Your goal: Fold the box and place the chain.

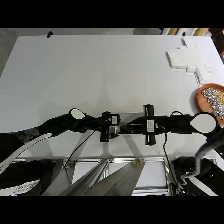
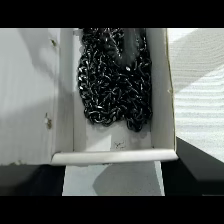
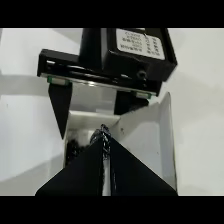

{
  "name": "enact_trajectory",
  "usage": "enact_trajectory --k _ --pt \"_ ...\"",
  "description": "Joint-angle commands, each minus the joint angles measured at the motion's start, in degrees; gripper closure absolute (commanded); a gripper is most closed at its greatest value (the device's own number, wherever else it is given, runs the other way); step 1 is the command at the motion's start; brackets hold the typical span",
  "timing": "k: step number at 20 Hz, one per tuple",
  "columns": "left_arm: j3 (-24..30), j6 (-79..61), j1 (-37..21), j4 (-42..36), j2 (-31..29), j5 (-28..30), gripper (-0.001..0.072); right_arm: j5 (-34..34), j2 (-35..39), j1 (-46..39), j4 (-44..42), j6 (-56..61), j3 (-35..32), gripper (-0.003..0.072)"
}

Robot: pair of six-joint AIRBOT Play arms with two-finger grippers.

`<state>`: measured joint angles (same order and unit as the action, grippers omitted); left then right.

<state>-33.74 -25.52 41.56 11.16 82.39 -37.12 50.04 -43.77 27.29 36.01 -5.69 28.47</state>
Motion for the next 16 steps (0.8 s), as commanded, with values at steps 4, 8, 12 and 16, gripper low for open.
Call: enact_trajectory --k 4,8,12,16 --pt "0.02 -0.02 -0.02 0.0 -0.04 0.02 0.0435 -3.87 -4.7 3.34 3.56 2.67 0.52 0.0445" --pt "0.02 -0.02 -0.02 0.0 -0.04 0.0 0.0435 5.18 -5.03 3.34 17.88 15.39 10.56 0.0406" --pt "0.02 0.0 -0.02 0.0 -0.04 0.0 0.0435 9.84 -9.4 3.32 30.45 33.88 24.2 0.0661" --pt "0.02 0.0 -0.02 0.0 -0.04 0.0 0.0435 5.14 -15.43 0.81 30.6 35.78 26.29 0.0669"
